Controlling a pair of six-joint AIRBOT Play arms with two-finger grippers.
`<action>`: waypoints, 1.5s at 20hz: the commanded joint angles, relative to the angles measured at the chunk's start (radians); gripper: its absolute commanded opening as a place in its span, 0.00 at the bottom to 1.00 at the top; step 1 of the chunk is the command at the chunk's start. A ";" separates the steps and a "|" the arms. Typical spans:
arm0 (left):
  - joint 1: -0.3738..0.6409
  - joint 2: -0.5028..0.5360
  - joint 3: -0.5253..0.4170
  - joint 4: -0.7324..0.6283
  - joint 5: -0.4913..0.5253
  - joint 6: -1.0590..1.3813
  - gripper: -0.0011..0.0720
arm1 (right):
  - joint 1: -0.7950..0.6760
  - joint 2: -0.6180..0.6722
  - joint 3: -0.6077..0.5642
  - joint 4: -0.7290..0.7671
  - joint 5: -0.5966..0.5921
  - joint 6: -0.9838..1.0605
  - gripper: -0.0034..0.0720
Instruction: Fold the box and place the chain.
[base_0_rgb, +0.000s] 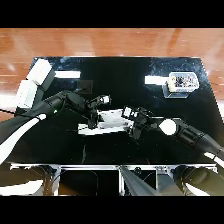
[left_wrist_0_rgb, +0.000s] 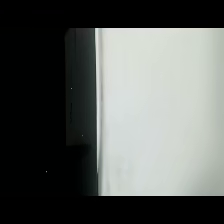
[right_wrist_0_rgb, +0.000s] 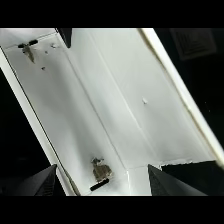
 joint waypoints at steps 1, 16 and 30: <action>0.000 0.000 0.001 0.000 0.003 0.000 0.03 | -0.021 0.003 0.007 -0.015 0.042 0.003 1.00; 0.000 0.000 0.001 0.000 0.005 0.000 0.03 | -0.116 -0.019 0.054 0.109 0.127 -0.211 1.00; 0.000 0.000 0.001 0.000 0.004 0.000 0.03 | -0.166 -0.179 0.082 0.409 0.228 -0.596 1.00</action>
